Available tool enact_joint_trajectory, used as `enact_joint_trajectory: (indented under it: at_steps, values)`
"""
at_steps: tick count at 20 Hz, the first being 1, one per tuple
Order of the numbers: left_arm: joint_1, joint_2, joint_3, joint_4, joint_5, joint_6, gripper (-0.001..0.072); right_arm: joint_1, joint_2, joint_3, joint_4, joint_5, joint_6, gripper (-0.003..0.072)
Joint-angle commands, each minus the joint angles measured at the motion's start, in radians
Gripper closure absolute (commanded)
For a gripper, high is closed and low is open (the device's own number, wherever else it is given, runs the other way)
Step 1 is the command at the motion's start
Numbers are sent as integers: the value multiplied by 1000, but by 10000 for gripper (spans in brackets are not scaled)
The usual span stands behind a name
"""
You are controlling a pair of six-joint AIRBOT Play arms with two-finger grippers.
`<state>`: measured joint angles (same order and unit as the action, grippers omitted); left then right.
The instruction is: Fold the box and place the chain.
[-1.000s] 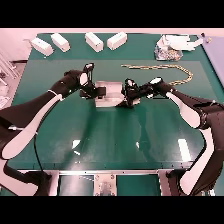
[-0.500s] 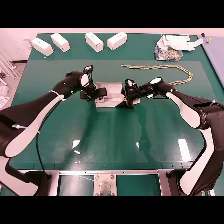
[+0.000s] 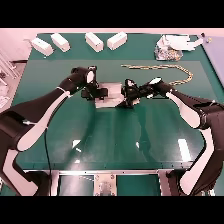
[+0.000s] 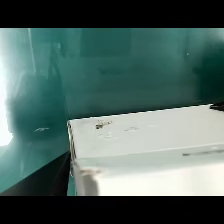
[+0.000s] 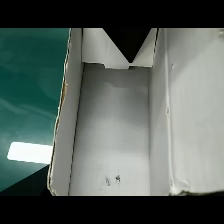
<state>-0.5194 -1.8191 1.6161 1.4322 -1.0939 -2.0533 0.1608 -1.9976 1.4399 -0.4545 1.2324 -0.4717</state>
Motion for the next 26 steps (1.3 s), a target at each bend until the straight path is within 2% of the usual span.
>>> enact_joint_trajectory:
  at_steps: [1, 13, 20, 25, 26]
  values:
    - [-10, -26, 60, 72, -92, -42, 245, 0, 0, 0, 0, -1, 0, 111]
    - [-10, -49, 88, 106, -158, -67, 245, 0, 0, 0, 0, -1, 0, 111]
    - [-41, -132, 213, 143, -256, -68, 247, 0, 0, 0, 0, -1, 0, 111]
    - [-47, -140, 219, 159, -269, -84, 268, 0, 0, 0, 0, -1, 0, 111]
    - [-47, -144, 219, 162, -277, -87, 327, 0, 0, 0, 0, -1, 0, 111]
